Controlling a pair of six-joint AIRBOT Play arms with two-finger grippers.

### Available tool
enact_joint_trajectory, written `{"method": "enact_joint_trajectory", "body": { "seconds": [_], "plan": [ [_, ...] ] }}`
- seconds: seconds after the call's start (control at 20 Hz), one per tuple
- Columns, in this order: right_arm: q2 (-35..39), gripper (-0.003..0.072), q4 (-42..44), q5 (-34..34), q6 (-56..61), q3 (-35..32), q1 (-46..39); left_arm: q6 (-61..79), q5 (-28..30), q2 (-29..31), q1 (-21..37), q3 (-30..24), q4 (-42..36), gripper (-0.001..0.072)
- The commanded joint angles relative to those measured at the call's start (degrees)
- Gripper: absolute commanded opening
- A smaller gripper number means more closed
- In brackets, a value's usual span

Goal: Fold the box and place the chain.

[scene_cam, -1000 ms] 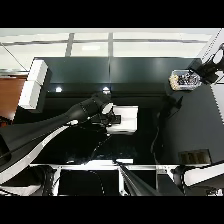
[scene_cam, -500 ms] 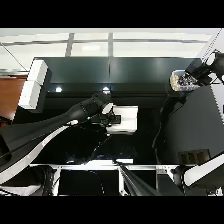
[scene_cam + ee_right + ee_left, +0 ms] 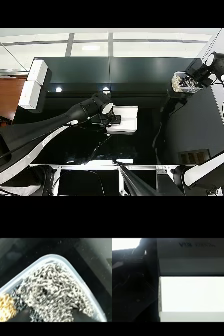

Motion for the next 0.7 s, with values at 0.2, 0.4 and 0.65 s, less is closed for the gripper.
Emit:
{"method": "enact_joint_trajectory", "body": {
  "seconds": [0.2,0.4,0.65],
  "plan": [
    [0.6,0.0013,0.2,-3.1,-0.3,0.1,0.0,0.0,-0.1,0.0,0.0,0.0,0.0,0.0031],
    [4.3,0.0013,0.7,-0.9,-10.4,0.1,0.0,0.0,0.0,0.0,0.0,0.0,0.0,0.0031],
    [11.4,0.0013,0.9,4.1,-16.5,0.1,0.3,0.0,0.0,0.0,0.0,0.0,0.0,0.0031]
  ]
}}
